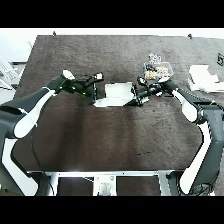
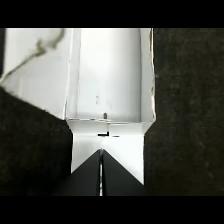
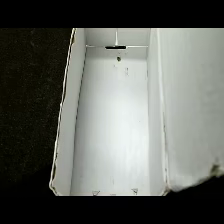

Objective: Fold the box and place the chain.

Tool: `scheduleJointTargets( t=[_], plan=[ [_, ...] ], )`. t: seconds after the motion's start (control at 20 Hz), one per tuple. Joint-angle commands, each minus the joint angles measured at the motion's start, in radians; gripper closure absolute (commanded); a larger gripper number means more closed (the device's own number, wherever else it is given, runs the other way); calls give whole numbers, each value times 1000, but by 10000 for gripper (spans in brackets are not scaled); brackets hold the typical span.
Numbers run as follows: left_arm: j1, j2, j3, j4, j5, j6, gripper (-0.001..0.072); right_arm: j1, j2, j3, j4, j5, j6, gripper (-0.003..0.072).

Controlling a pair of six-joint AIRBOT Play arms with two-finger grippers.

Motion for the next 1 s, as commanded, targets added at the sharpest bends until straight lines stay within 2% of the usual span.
scheduleJointTargets(
  t=[0.0, 0.1, 0.3, 0.4, 0.55, 0.65, 0.75, 0.85, 0.95],
  plan=[
    [42, 55, 1, -101, -98, 0, 692, 1, 0, 0, 0, 0, 0, 321],
    [57, 117, 0, -135, -144, -66, 693, 1, 0, 0, 0, 0, 0, 321],
    [102, 201, -26, -143, -169, -405, 696, 1, 0, 0, 0, 1, 0, 321],
    [121, 270, -100, -150, -91, -537, 696, 1, 0, 0, 0, 0, 0, 320],
    [138, 407, -264, -175, 131, -702, 696, 1, 0, 0, 0, 0, 0, 320],
    [138, 477, -363, -157, 229, -815, 695, 1, 0, 0, 0, 1, -1, 320],
    [149, 519, -451, -143, 272, -938, 694, 1, 0, 0, 0, 0, 0, 320],
    [179, 520, -512, -142, 272, -1007, 694, 1, 0, 0, 0, 1, 0, 321],
    [196, 502, -537, -140, 271, -1029, 694, 1, 0, 0, 0, 0, 0, 320]
  ],
)
